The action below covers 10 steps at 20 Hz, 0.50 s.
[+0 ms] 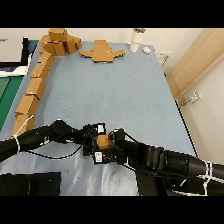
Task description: Fold the box.
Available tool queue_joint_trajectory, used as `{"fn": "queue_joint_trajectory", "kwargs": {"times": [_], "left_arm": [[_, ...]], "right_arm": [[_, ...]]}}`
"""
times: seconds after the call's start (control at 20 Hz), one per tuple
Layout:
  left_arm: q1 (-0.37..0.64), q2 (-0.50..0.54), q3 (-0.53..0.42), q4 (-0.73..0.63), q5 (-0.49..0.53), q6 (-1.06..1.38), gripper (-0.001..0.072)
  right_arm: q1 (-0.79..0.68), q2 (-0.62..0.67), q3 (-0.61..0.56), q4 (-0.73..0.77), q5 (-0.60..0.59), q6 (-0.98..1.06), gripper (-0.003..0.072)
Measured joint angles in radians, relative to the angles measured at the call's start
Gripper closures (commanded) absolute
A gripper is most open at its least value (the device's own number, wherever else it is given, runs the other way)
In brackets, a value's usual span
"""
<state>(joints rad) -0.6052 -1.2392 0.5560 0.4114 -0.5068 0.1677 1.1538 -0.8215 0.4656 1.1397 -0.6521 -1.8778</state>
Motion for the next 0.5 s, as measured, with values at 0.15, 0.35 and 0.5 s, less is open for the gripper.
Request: {"fn": "queue_joint_trajectory", "kwargs": {"times": [0.15, 0.35, 0.5], "left_arm": [[0.000, 0.000, 0.000, 0.000, 0.000, 0.000, 0.0187], [0.000, 0.000, 0.000, 0.000, 0.000, 0.000, 0.0187], [0.000, 0.000, 0.000, 0.000, 0.000, 0.000, 0.0187]], "right_arm": [[0.000, -0.001, 0.000, 0.000, -0.001, 0.002, 0.0312], [0.001, -0.001, 0.000, 0.008, -0.008, 0.003, 0.0312], [0.011, 0.006, 0.000, 0.011, -0.013, 0.004, 0.0312]]}}
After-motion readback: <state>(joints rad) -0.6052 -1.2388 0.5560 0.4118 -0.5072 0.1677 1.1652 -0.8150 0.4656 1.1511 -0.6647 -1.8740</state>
